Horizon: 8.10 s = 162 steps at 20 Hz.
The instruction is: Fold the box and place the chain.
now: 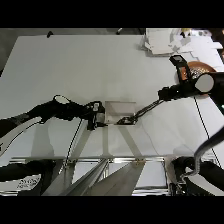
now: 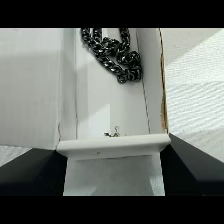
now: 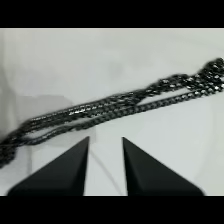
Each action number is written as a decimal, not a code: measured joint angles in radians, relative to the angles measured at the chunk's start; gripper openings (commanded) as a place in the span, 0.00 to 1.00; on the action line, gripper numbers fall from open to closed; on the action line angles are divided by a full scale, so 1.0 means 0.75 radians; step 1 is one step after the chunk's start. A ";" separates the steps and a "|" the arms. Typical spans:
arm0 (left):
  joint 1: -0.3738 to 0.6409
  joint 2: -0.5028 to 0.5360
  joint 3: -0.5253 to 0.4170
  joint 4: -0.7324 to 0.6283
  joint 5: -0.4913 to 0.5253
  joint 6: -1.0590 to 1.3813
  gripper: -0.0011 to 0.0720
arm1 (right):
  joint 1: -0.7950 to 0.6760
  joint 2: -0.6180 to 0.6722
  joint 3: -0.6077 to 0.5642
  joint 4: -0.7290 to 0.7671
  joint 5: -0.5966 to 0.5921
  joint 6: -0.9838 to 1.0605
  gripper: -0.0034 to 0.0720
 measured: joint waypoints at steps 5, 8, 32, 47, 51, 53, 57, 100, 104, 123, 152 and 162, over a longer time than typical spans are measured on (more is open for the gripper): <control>0.000 0.000 0.000 0.000 0.000 0.000 0.13 | -0.052 -0.197 0.000 -0.019 -0.090 0.013 0.47; 0.000 0.000 0.000 0.000 0.000 0.000 0.13 | -0.060 -0.267 0.000 -0.023 -0.138 0.013 0.47; 0.000 0.000 0.000 0.000 0.000 0.000 0.13 | -0.064 -0.420 0.001 -0.030 -0.211 0.057 0.25; 0.000 0.000 0.000 0.000 0.000 -0.001 0.13 | -0.033 -0.028 -0.001 -0.024 -0.009 -0.009 0.07; 0.000 0.000 0.000 0.000 0.000 0.000 0.13 | 0.072 0.223 -0.001 -0.016 0.078 -0.028 0.07; 0.000 0.000 0.000 0.000 0.000 0.000 0.13 | 0.151 0.344 -0.002 0.012 0.099 -0.039 0.07; 0.000 0.000 0.000 0.000 0.000 0.000 0.13 | 0.322 0.506 -0.002 0.119 0.087 -0.049 0.07; 0.000 0.000 0.000 0.000 0.000 -0.001 0.13 | 0.845 0.096 -0.229 0.409 -0.571 -0.272 0.46; 0.000 0.000 0.000 0.000 -0.001 0.000 0.13 | 0.817 0.189 -0.153 0.305 -0.503 -0.288 0.43; 0.000 0.000 0.000 0.000 0.000 0.000 0.13 | -0.003 -0.079 -0.139 -0.086 -0.180 0.096 0.43; 0.000 0.000 0.000 0.000 0.000 -0.001 0.13 | -0.017 -0.222 -0.155 -0.095 -0.276 0.185 0.50; 0.000 0.000 0.000 0.000 0.000 -0.001 0.13 | -0.017 -0.272 -0.155 -0.095 -0.288 0.196 0.49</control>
